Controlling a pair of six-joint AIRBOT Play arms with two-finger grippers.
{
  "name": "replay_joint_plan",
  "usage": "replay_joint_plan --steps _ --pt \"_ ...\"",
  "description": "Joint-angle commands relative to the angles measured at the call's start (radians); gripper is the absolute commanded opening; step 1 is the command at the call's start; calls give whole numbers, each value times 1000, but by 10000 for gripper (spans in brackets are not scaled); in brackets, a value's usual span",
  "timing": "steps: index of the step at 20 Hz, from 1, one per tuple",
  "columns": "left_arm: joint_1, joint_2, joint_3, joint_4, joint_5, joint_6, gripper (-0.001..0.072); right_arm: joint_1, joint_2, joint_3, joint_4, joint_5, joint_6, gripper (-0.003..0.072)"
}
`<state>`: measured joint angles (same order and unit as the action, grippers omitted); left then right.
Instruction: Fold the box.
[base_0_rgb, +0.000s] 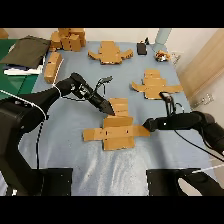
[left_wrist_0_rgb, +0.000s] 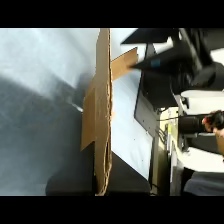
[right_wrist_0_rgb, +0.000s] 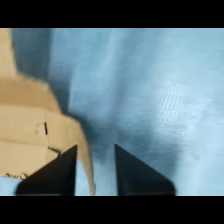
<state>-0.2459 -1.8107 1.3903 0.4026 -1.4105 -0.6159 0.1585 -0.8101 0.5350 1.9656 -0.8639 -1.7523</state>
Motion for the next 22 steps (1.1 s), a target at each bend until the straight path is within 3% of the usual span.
replay_joint_plan --steps 1,6,9,12,15,19,22 --pt "-37 49 -34 -47 -9 143 13 -48 1 60 -71 -8 114 239" --pt "-79 99 -183 -103 41 319 12 -47 -1 53 -66 -2 167 218" --pt "-88 150 -307 -194 182 441 11 -47 -1 36 -61 27 195 218" --pt "-98 240 -409 -196 324 520 11 -47 -1 24 -61 52 209 218" --pt "-111 288 -430 -166 349 555 12 -47 -1 24 -55 97 209 212" --pt "-165 298 -430 -2 393 487 12 -47 -1 24 -55 136 209 212" --pt "-206 300 -429 6 421 487 13 -47 -1 24 -55 138 209 212"
